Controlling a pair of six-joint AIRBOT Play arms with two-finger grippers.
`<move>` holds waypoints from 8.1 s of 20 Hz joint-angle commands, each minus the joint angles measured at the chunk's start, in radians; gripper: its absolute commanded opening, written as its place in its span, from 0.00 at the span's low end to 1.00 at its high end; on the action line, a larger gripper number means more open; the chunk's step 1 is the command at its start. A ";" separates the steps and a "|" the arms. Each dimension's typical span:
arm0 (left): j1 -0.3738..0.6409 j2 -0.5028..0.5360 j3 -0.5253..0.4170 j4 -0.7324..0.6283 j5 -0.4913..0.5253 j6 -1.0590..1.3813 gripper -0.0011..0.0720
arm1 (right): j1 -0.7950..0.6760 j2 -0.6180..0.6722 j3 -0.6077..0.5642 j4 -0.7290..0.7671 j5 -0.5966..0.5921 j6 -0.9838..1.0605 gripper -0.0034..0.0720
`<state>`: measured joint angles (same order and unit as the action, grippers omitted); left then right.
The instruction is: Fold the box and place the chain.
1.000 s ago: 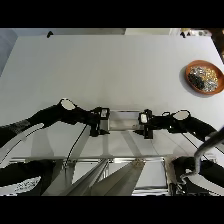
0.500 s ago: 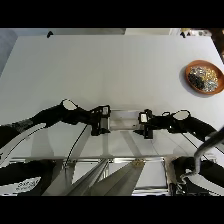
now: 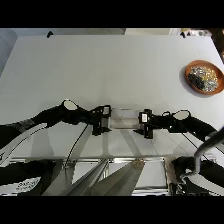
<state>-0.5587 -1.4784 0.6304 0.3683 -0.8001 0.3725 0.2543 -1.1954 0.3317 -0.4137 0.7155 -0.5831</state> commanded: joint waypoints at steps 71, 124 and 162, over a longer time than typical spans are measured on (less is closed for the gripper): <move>0.008 -0.003 -0.001 -0.089 -0.053 0.034 0.11 | 0.000 0.001 0.000 -0.001 0.003 -0.001 0.50; 0.008 -0.002 -0.001 -0.089 -0.057 0.034 0.11 | 0.145 0.263 0.000 0.005 -0.374 0.660 0.06; 0.008 -0.002 -0.001 -0.089 -0.064 0.034 0.11 | 0.087 0.185 0.132 -0.497 0.130 0.477 0.33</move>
<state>-0.5507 -1.4807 0.6292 0.2798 -0.8650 0.4065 0.3416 -1.0058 0.4633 -0.9726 0.8459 -0.0872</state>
